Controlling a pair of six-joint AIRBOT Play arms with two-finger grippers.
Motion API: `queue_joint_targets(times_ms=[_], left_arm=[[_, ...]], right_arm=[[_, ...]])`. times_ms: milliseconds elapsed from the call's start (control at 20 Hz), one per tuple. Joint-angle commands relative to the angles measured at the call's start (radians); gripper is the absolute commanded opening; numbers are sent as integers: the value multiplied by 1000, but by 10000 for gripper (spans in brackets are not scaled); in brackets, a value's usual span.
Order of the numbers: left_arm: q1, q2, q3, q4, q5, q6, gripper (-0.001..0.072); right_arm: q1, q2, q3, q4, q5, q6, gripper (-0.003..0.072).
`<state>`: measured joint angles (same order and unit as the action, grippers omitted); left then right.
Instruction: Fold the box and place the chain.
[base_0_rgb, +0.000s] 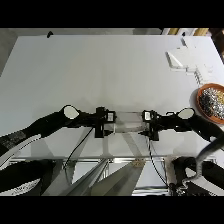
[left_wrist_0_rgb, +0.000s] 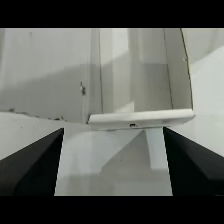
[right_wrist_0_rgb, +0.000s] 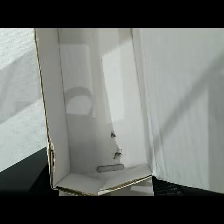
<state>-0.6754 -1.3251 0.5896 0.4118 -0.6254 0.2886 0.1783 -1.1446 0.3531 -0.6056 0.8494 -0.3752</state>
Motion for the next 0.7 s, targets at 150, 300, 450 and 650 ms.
queue_joint_targets(times_ms=[150, 300, 450, 650], left_arm=[[-18, -19, -2, 16, -26, 34, 701], [-18, -19, -2, 16, -26, 34, 700], [-19, -19, -2, 12, -40, 72, 697], [-34, -37, -1, -49, -29, 91, 670]], right_arm=[[0, 1, 1, 0, 0, 0, 397], [0, 1, 1, 0, 0, 0, 397], [0, 1, 1, 0, 0, 0, 397], [0, 1, 1, 0, 0, 0, 397]])
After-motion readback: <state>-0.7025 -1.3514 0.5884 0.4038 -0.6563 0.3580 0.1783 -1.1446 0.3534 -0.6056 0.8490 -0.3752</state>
